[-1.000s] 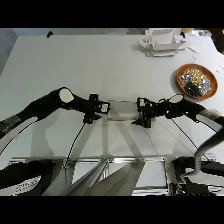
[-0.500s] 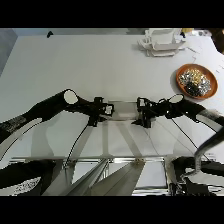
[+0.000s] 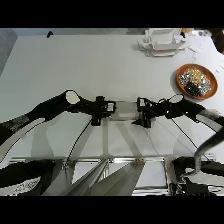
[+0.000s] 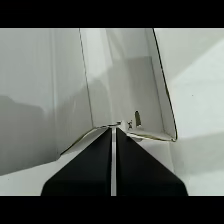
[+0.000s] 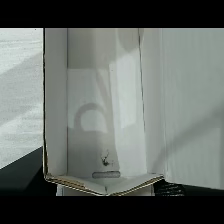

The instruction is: Fold the box and place the chain.

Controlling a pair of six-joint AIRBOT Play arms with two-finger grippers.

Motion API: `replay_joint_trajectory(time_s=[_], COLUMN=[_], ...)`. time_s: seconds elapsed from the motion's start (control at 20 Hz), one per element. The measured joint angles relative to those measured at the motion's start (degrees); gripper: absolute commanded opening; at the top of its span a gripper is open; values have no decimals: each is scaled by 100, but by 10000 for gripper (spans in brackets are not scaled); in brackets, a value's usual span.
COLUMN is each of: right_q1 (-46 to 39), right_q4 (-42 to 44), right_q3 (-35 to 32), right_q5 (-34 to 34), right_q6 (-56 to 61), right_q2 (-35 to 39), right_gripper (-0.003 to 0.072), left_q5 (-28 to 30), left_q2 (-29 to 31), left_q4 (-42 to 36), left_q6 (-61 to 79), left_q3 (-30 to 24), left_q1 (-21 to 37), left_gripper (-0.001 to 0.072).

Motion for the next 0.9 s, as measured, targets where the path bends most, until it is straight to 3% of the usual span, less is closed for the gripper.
replay_joint_trajectory(time_s=[0.1,0.2,0.4,0.45,0.5,0.8,0.9], right_q1=[0,0,0,0,0,0,0], right_q4=[-2,-2,-13,-13,-15,-9,-4], right_q3=[0,0,0,0,0,0,0], right_q5=[0,0,7,7,9,9,7], right_q6=[0,-2,-13,-13,-13,-9,-4], right_q2=[0,0,0,0,0,0,0], right_gripper=[350,350,350,350,350,350,350], left_q5=[20,17,37,39,44,63,66], left_q2=[0,0,0,-2,-7,-11,-2], left_q4=[-22,-63,-212,-227,-247,-76,4], left_q6=[-55,-79,-114,-120,-149,-505,-590], left_q3=[0,0,0,0,0,2,2], left_q1=[-50,-136,-310,-337,-361,-398,-400], left_gripper=[50,255,312,446,498,499,438])
